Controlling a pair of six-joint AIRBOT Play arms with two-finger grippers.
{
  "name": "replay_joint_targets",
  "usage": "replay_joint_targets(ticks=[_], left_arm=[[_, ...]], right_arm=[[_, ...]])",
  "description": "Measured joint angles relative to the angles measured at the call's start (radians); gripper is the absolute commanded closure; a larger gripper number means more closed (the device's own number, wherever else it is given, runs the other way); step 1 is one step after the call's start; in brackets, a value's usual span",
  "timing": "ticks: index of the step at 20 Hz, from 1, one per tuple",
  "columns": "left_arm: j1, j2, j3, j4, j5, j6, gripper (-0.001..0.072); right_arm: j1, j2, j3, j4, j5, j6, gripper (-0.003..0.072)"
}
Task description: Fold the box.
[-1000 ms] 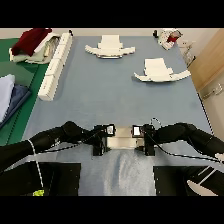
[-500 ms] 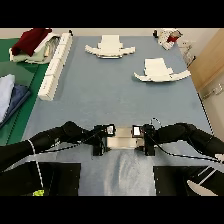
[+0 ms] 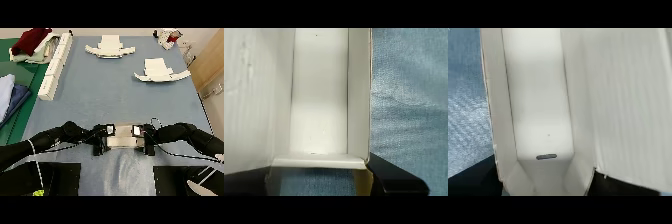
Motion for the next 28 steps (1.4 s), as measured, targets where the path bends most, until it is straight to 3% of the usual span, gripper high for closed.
replay_joint_targets(ticks=[6,11,15,21,28], left_arm=[[0.0,0.0,0.0,0.0,-0.002,0.001,0.0128],[0.0,0.0,0.0,0.0,-0.003,0.002,0.0128],[0.0,0.0,0.0,0.004,-0.004,0.004,0.0128],[0.0,0.0,0.003,0.024,-0.021,0.019,0.0129],[0.0,0.0,0.005,0.025,-0.029,0.028,0.0128]], right_arm=[[0.001,0.072,0.039,-0.16,-0.117,0.22,-0.0034],[0.001,0.189,0.106,-0.365,-0.327,0.557,-0.0022],[0.001,0.276,0.17,-0.417,-0.436,0.896,-0.0022],[0.001,0.298,0.198,-0.368,-0.459,1.271,-0.0022],[0.001,0.271,0.203,-0.27,-0.391,1.361,-0.0022]])
